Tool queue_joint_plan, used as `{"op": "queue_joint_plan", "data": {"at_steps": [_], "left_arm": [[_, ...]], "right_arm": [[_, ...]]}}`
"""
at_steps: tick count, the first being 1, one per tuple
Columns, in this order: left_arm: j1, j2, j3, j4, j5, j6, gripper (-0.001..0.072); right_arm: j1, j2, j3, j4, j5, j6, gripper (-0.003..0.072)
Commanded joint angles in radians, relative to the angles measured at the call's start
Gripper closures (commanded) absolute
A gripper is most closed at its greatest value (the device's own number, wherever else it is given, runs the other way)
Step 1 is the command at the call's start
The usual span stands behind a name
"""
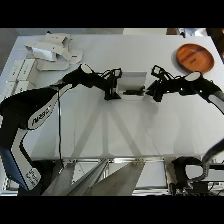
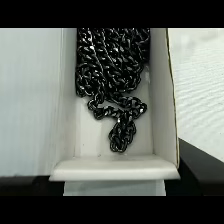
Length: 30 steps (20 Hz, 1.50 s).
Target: Fold the box and place the chain.
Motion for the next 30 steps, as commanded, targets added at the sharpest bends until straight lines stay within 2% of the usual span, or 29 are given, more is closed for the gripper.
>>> {"op": "queue_joint_plan", "data": {"at_steps": [1, 2, 3, 4, 5, 6, 11, 16, 20, 23, 28, 30], "left_arm": [[0.001, 0.000, 0.001, 0.000, 0.000, 0.000, 0.0271], [0.001, 0.000, 0.001, 0.000, 0.000, 0.000, 0.0271], [0.001, 0.000, 0.001, 0.000, 0.000, 0.000, 0.0271], [0.001, 0.000, 0.001, 0.000, 0.000, 0.000, 0.0271], [0.001, 0.000, 0.001, 0.000, 0.000, 0.000, 0.0271], [0.001, 0.000, 0.001, 0.000, 0.000, 0.000, 0.0271], [0.001, 0.000, 0.001, 0.000, 0.000, 0.000, 0.0271], [0.001, 0.000, 0.001, 0.000, 0.000, 0.000, 0.0271], [0.001, 0.000, 0.001, 0.000, 0.000, 0.000, 0.0271], [0.001, 0.000, 0.001, 0.000, 0.000, 0.000, 0.0271], [0.001, 0.000, 0.001, 0.000, 0.000, 0.000, 0.0271], [0.001, 0.000, 0.001, 0.000, 0.000, 0.000, 0.0271]], "right_arm": [[0.024, -0.029, 0.000, 0.061, -0.008, -0.037, 0.0470], [0.028, -0.034, 0.000, 0.071, -0.013, -0.037, 0.0483], [0.029, -0.035, 0.000, 0.071, -0.023, -0.037, 0.0551], [0.029, -0.035, 0.000, 0.082, -0.029, -0.036, 0.0597], [0.029, -0.035, 0.000, 0.087, -0.036, -0.032, 0.0612], [0.029, -0.035, 0.000, 0.089, -0.038, -0.032, 0.0668], [0.028, -0.020, 0.000, 0.092, -0.043, -0.021, 0.0670], [0.029, 0.023, 0.000, 0.092, -0.127, 0.021, 0.0670], [0.029, 0.069, 0.000, 0.092, -0.116, 0.021, 0.0670], [0.029, 0.104, 0.000, 0.093, -0.044, 0.021, 0.0670], [0.029, 0.127, 0.000, 0.093, 0.172, 0.028, 0.0670], [0.029, 0.127, 0.000, 0.093, 0.224, 0.031, 0.0670]]}}
